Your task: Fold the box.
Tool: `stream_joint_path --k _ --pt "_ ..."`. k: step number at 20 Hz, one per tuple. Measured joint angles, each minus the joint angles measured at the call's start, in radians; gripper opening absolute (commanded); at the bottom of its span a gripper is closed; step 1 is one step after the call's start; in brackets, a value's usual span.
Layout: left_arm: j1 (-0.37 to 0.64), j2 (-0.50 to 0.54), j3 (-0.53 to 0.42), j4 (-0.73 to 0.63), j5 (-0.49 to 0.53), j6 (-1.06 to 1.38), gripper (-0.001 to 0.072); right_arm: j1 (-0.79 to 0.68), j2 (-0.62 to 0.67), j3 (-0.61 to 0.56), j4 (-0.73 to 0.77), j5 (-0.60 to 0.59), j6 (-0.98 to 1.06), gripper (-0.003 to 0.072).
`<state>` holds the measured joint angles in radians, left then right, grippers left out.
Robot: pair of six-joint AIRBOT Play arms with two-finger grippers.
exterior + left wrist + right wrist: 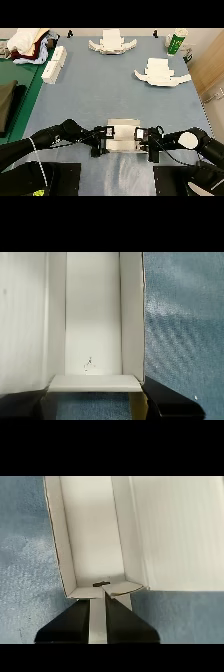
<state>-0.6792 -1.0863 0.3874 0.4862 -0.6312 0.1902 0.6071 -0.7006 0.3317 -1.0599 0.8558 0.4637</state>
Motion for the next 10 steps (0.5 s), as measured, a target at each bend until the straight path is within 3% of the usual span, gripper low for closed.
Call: stream_joint_path --k 3,4,5,6,10 --pt "0.0 0.0 0.0 0.0 0.0 0.0 0.0515 0.036 -0.019 0.001 0.024 -0.054 -0.029 0.0145" --pt "0.0 0.0 0.0 0.0 0.0 0.0 0.0514 0.047 -0.03 0.001 0.033 -0.084 -0.04 0.0247" --pt "0.0 0.0 0.0 0.0 0.0 0.0 0.0514 0.055 -0.042 0.001 0.041 -0.106 -0.05 0.0474" --pt "0.0 0.0 0.0 0.0 0.0 0.0 0.0514 0.06 -0.053 0.001 0.05 -0.124 -0.058 0.0643" --pt "0.0 0.0 0.0 0.0 0.0 -0.001 0.0514 0.07 -0.081 0.001 0.069 -0.15 -0.072 0.0644"
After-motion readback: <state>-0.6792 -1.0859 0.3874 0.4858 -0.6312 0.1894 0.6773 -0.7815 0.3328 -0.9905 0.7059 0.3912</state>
